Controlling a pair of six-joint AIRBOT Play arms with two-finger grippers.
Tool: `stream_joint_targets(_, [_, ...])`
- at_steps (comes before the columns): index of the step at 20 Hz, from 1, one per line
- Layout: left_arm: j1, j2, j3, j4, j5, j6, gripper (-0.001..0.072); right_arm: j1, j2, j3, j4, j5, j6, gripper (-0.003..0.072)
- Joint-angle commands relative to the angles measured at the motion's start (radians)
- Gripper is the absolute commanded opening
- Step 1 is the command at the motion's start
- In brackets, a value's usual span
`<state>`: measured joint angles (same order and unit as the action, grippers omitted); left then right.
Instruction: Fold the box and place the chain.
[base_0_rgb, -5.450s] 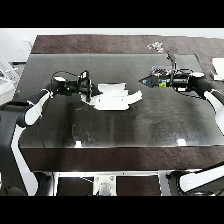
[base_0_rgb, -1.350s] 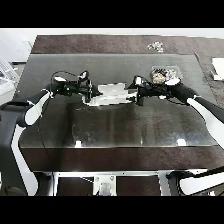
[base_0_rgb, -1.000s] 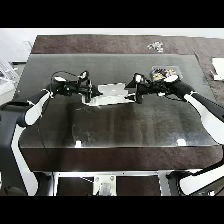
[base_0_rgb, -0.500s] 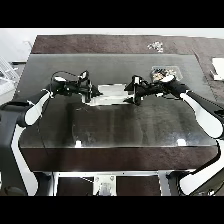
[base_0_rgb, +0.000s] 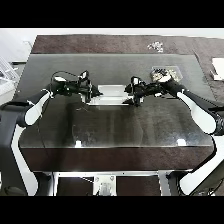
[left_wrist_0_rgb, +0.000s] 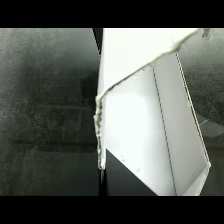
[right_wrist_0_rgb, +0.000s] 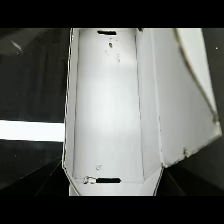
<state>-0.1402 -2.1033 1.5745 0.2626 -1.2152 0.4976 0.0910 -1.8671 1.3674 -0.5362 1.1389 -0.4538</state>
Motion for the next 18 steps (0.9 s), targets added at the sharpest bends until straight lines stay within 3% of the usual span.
stream_joint_targets(1, [0.001, 0.0, 0.0, 0.0, 0.002, 0.0, 0.0022, 0.002, -0.021, 0.026, 0.002, 0.038, 0.0, 0.0619])
stream_joint_targets(18, [0.001, 0.0, 0.0, 0.0, 0.0, 0.0, 0.0021, 0.032, -0.076, 0.069, 0.005, 0.038, 0.0, 0.0618])
